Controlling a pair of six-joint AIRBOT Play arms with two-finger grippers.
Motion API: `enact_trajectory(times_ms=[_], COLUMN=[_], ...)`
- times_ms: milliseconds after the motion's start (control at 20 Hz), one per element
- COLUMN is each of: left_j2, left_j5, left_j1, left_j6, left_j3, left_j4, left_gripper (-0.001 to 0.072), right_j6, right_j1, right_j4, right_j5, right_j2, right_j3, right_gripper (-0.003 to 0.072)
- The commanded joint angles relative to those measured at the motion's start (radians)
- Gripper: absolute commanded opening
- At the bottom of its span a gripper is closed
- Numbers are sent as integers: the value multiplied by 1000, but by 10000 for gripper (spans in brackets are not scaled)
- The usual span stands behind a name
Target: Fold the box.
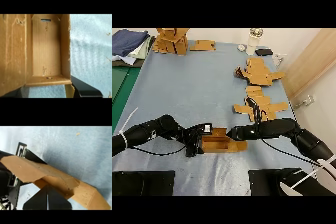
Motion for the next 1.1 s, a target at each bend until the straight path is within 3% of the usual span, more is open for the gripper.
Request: enact_trajectory(times_ms=[0, 750, 1050], left_j2=[-1, -32, -32], left_j5=[13, 19, 15], left_j1=[0, 0, 0], left_j6=[0, 34, 34], left_j3=[-2, -2, -2], left_j4=[-7, -31, -23], left_gripper=[396, 396, 396], right_j6=[-54, -82, -169], right_j1=[1, 1, 1], right_j4=[43, 43, 43], right_j5=[16, 32, 133], right_j2=[-59, -85, -185], right_j3=[14, 55, 83], right_gripper=[2, 2, 2])
